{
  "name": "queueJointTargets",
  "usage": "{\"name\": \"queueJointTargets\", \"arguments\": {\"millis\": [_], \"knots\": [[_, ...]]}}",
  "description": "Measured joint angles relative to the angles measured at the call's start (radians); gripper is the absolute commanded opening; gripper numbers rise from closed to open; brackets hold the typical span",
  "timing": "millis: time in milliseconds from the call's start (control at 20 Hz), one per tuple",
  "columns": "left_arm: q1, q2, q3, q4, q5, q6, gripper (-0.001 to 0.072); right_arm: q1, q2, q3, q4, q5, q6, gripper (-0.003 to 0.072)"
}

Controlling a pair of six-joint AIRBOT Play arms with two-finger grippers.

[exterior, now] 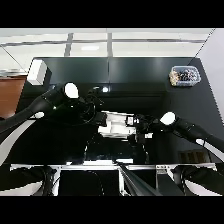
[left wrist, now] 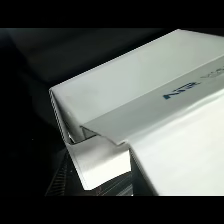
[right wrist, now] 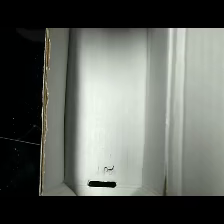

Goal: Fold the box and place the chain.

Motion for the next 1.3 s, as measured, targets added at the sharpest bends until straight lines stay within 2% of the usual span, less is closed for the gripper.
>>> {"name": "queueJointTargets", "arguments": {"millis": [500,550,600,900,1300], "knots": [[-0.078,0.000,0.000,0.122,0.050,-0.118,0.0447,0.000,0.000,0.000,0.000,0.000,0.000,0.0071],[-0.080,-0.001,0.000,0.133,0.044,-0.128,0.0396,0.000,0.000,0.000,0.000,0.000,0.000,0.0071],[-0.082,0.000,0.000,0.137,0.053,-0.132,0.0393,0.000,0.000,0.000,0.000,0.000,0.000,0.0071],[-0.095,0.000,0.000,0.171,0.063,-0.182,0.0394,0.000,0.000,0.000,0.000,0.000,0.000,0.0071],[-0.163,-0.004,0.000,0.313,0.070,-0.319,0.0393,0.000,0.000,0.000,0.000,0.000,0.000,0.0071]]}}
